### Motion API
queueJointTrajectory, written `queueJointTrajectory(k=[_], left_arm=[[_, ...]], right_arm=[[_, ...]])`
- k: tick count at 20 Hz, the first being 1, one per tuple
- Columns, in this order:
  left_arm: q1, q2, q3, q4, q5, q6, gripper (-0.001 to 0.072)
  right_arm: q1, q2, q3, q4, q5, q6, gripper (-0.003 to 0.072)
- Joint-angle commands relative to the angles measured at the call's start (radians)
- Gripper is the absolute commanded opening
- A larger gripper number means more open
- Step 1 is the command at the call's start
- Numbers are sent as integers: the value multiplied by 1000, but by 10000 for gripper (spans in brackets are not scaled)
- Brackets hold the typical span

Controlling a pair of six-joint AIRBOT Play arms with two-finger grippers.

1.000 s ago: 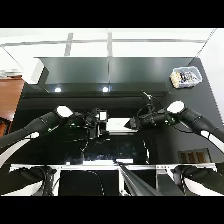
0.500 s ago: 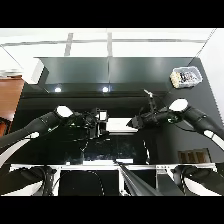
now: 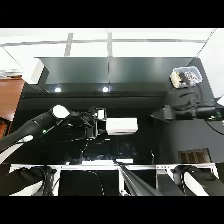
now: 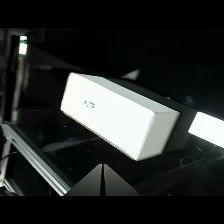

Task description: Fold the box and place the chain.

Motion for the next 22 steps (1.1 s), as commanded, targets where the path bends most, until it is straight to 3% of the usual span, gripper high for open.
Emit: queueJointTrajectory(k=[1, 5, 9, 12, 18, 22], left_arm=[[1, 87, 10, 110, -103, -213, 715], [-66, 58, 137, 56, -102, -322, 714], [-156, -126, 304, 23, 15, -359, 714], [-161, -260, 403, 24, -23, -474, 712], [-161, -338, 423, 32, -193, -498, 709], [-161, -337, 435, 32, -219, -497, 697]], right_arm=[[-120, 67, 2, -67, 79, 13, 15], [-130, 67, 2, -66, 32, 13, 15], [-130, 67, 2, -67, 10, 8, 15], [-130, 67, 2, -75, 11, 7, 15], [-130, 67, 2, -75, -12, -19, 15], [-130, 67, 2, -75, -16, -23, 15]])
